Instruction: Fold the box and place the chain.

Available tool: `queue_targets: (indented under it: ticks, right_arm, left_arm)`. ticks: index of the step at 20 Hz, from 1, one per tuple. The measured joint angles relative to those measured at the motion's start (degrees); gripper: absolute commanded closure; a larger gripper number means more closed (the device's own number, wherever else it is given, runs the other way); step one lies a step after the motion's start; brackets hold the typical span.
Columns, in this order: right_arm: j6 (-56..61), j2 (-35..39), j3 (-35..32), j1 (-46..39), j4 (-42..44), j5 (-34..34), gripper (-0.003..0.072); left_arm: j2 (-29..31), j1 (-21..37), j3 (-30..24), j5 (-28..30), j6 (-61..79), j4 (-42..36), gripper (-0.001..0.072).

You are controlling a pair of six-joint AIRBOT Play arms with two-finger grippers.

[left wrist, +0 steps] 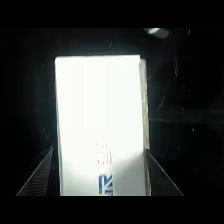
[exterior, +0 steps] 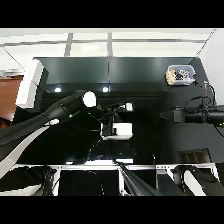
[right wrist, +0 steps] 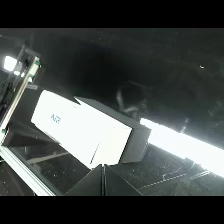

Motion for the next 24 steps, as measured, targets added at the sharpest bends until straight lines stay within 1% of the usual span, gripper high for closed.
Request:
queue_targets:
  ticks: [3,7,9,11,13,14,17,20,24]
  right_arm:
    - [0.00,0.00,0.00,0.00,0.00,0.02,0.0674]
    - [0.00,0.00,0.00,0.00,0.00,0.04,0.0674]
    - [0.00,0.00,0.00,0.00,0.02,0.07,0.0674]
    - [0.00,0.00,0.00,0.00,0.00,0.07,0.0674]
    - [0.00,0.00,0.00,0.00,0.00,0.07,0.0674]
    - [0.00,0.00,0.00,0.00,0.00,0.07,0.0674]
    - [0.00,0.00,0.00,0.00,0.00,-0.02,0.0674]
    - [0.00,0.00,0.00,0.00,0.02,-0.22,0.0674]
    - [0.00,0.00,0.00,0.00,0.02,-0.31,0.0674]
  left_arm:
    - [1.46,0.24,0.57,-1.77,-5.73,5.84,0.0003]
    - [6.27,1.95,0.44,-2.29,-9.60,8.61,0.0006]
    - [9.55,3.41,-1.11,-2.45,-11.69,9.18,0.0006]
    - [13.49,5.11,-4.31,-1.68,-13.64,8.55,0.0005]
    - [17.86,6.69,-9.20,1.03,-13.33,4.11,0.0004]
    - [19.74,7.13,-11.96,2.80,-10.51,0.83,0.0004]
    - [22.08,7.28,-18.21,8.11,4.90,-6.80,0.0004]
    - [20.46,6.71,-20.83,11.52,17.68,-10.38,0.0004]
    - [17.29,5.90,-21.38,13.86,24.39,-14.99,0.0004]
